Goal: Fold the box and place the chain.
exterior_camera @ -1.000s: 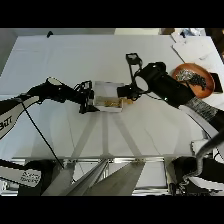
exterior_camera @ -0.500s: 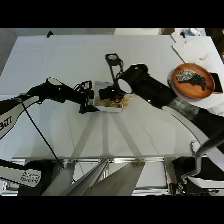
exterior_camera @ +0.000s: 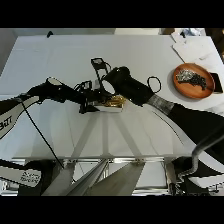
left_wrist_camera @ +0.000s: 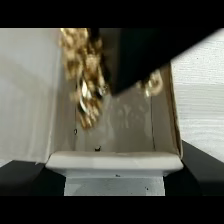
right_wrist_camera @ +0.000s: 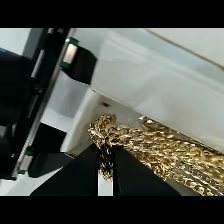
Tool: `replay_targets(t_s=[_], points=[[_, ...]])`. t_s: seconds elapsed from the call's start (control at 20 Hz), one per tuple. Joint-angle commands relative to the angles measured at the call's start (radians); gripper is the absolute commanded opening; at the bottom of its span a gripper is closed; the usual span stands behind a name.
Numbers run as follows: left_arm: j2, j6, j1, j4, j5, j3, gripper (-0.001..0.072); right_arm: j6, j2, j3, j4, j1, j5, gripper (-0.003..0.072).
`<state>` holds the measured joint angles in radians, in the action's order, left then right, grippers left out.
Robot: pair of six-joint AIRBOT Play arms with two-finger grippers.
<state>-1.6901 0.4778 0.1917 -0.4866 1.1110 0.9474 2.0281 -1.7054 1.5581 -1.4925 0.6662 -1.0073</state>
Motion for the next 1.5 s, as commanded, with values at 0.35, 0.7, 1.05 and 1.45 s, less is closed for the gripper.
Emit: replay_targets(t_s=[0.35,0.7,1.05,1.45], points=[[0.000,0.000,-0.001,0.000,0.000,0.000,0.0381,-0.063,-0.015,0.011,0.019,-0.012,-0.005,0.0206],[0.000,0.000,-0.001,0.000,0.000,0.000,0.0381,-0.087,0.009,0.011,-0.064,-0.048,-0.123,0.0208],[0.000,0.000,-0.001,0.000,0.000,0.000,0.0381,-0.338,0.206,0.008,-0.104,-0.169,-0.135,0.0207],[0.000,0.000,-0.001,0.000,0.000,0.000,0.0381,-0.682,0.297,-0.104,0.000,-0.481,-0.145,0.0207]])
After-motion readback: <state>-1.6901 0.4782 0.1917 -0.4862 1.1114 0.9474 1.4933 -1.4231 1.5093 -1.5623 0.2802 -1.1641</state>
